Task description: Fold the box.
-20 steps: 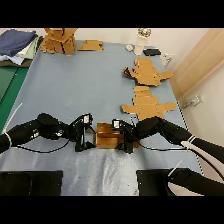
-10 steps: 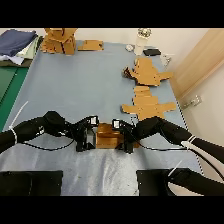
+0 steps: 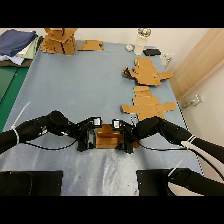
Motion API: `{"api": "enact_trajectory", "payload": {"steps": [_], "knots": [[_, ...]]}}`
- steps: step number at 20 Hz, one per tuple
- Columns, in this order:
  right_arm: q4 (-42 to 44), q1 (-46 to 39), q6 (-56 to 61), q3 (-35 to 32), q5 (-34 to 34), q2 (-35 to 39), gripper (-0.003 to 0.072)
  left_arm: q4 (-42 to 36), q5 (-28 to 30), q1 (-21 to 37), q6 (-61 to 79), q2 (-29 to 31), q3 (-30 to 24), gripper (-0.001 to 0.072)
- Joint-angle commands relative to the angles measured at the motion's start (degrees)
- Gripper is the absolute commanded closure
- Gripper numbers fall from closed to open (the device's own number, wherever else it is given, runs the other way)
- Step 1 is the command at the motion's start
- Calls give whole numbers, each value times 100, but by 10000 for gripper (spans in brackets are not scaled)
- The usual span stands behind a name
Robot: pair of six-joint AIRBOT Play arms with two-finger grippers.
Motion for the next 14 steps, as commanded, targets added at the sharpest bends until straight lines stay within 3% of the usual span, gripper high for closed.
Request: {"api": "enact_trajectory", "payload": {"steps": [1,14], "knots": [[4,-2,4,-2,4,2,171,-39,-76,0,-39,0,22,4],[4,-2,4,-2,2,0,170,68,-428,297,-22,0,22,4]]}}
